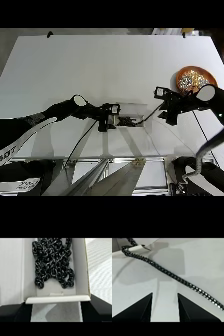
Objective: Fold the box and place the chain.
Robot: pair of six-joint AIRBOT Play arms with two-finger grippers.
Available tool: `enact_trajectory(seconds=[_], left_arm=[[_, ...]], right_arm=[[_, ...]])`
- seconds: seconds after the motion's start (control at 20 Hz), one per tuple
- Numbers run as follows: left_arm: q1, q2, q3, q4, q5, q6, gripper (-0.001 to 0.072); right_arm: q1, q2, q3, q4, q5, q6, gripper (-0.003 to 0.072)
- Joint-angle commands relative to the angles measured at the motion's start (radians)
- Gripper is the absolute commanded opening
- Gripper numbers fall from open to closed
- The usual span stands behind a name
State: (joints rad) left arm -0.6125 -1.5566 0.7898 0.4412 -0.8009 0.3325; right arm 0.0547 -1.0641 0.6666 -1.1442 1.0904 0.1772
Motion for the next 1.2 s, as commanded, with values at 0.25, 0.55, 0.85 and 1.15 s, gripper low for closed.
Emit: enact_trajectory(seconds=[0.25,0.55,0.85,1.15], left_arm=[[0.000,0.001,0.000,0.000,0.000,0.000,0.0208],[0.000,0.001,0.000,0.000,0.000,0.000,0.0208],[0.000,0.001,0.000,0.000,0.000,0.000,0.0208],[0.000,0.001,0.000,0.000,0.000,0.000,0.0208]], right_arm=[[0.156,-0.035,-0.089,0.158,-0.163,-0.265,0.0284],[0.157,-0.035,-0.089,0.158,-0.128,-0.264,0.0225],[0.157,-0.035,-0.126,0.157,-0.104,-0.264,0.0215],[0.157,-0.034,-0.130,0.158,-0.105,-0.249,0.0014]])
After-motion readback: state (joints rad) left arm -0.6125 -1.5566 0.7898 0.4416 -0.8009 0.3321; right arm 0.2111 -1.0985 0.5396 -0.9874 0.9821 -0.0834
